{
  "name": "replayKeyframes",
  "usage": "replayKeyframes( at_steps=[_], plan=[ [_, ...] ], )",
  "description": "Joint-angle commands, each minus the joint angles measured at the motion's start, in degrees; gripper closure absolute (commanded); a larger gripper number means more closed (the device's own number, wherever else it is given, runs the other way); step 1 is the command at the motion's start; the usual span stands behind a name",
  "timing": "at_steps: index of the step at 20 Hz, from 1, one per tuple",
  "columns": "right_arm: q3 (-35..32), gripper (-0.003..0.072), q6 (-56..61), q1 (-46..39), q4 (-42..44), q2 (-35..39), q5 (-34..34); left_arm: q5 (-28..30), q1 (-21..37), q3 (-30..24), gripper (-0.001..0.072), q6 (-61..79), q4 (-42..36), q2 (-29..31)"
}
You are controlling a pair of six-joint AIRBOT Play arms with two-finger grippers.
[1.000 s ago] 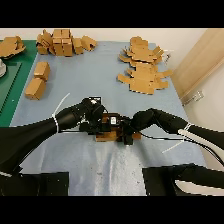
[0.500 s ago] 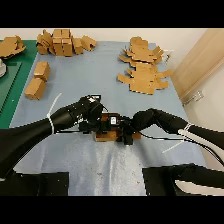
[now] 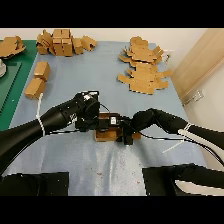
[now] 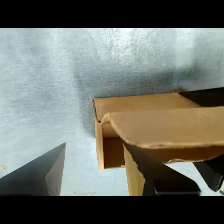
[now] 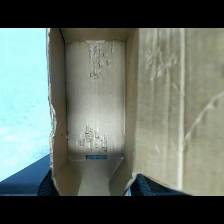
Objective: Fold the box.
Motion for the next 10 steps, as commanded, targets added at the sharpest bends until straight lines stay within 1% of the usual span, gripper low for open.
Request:
replayKeyframes(
  at_steps=[1, 2, 3, 4, 5, 9, 10],
  plan=[
    [0.0, 0.0244, 0.0, 0.0, 0.0, 0.0, 0.0, -1.1, 0.2, 0.1, 0.0187, 0.0, 0.2, 0.5],
    [0.0, 0.0244, 0.0, 0.0, 0.0, 0.0, 0.0, -1.3, 0.2, 0.1, 0.0187, 0.0, 0.1, 0.5],
    [0.0, 0.0244, 0.0, 0.0, 0.0, 0.0, 0.0, -1.4, 0.2, 0.1, 0.0248, 0.0, 0.1, 0.5],
    [0.0, 0.0244, 0.0, 0.0, 0.0, 0.0, 0.0, -1.5, 0.2, 0.1, 0.0478, 0.2, 0.1, 0.5],
    [0.0, 0.0244, 0.0, 0.0, 0.0, 0.0, 0.0, -1.5, 0.2, 0.1, 0.0600, 0.3, 0.1, 0.5],
    [0.0, 0.0244, 0.0, 0.0, 0.0, 0.0, 0.0, -1.5, 0.2, 0.1, 0.0608, 0.7, 0.1, 1.0],
    [0.0, 0.0244, 0.0, 0.0, 0.0, 0.0, 0.0, -1.6, 0.2, 0.1, 0.0695, 1.1, 0.1, 1.0]
  ],
)
